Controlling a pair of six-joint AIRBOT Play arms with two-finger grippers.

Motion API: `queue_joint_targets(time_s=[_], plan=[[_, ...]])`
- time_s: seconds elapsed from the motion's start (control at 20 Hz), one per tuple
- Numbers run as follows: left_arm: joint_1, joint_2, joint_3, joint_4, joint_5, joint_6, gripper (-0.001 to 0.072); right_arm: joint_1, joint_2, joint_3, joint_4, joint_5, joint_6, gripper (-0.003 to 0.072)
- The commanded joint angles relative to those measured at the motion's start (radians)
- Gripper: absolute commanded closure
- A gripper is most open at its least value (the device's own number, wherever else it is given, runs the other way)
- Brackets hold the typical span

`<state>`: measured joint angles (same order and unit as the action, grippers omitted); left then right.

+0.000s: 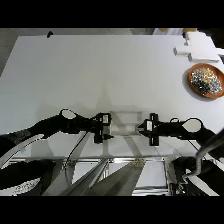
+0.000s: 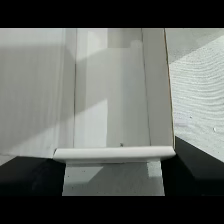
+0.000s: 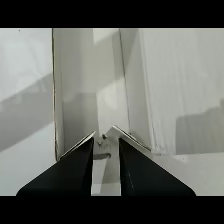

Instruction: Fold the box and place the chain.

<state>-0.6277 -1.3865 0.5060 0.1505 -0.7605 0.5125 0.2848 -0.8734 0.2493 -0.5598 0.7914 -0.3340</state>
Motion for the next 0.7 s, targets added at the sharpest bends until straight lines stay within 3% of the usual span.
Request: queue_joint_targets(time_s=[0.0,0.05,0.1,0.15,0.2,0.5,0.65], plan=[[0.000,0.000,0.001,0.000,0.001,-0.001,0.0436,0.001,-0.039,-0.001,0.073,0.008,-0.070,0.0480],[0.000,0.000,0.000,0.000,0.001,-0.001,0.0436,0.001,-0.039,-0.001,0.072,0.007,-0.072,0.0478],[0.000,0.000,0.000,0.000,0.001,-0.001,0.0436,0.001,-0.039,-0.001,0.072,0.003,-0.072,0.0421],[0.000,0.000,0.000,0.000,0.001,-0.001,0.0436,0.001,-0.039,-0.001,0.072,-0.001,-0.077,0.0312],[0.000,0.000,0.000,0.000,0.001,-0.001,0.0436,0.001,-0.039,-0.001,0.072,-0.002,-0.095,0.0274],[0.000,0.000,0.000,0.000,0.001,-0.001,0.0436,0.001,-0.030,-0.001,0.032,0.005,-0.030,0.0297],[0.000,0.000,0.000,0.000,0.001,-0.001,0.0436,0.001,0.050,-0.001,-0.167,0.011,0.231,0.0478]])
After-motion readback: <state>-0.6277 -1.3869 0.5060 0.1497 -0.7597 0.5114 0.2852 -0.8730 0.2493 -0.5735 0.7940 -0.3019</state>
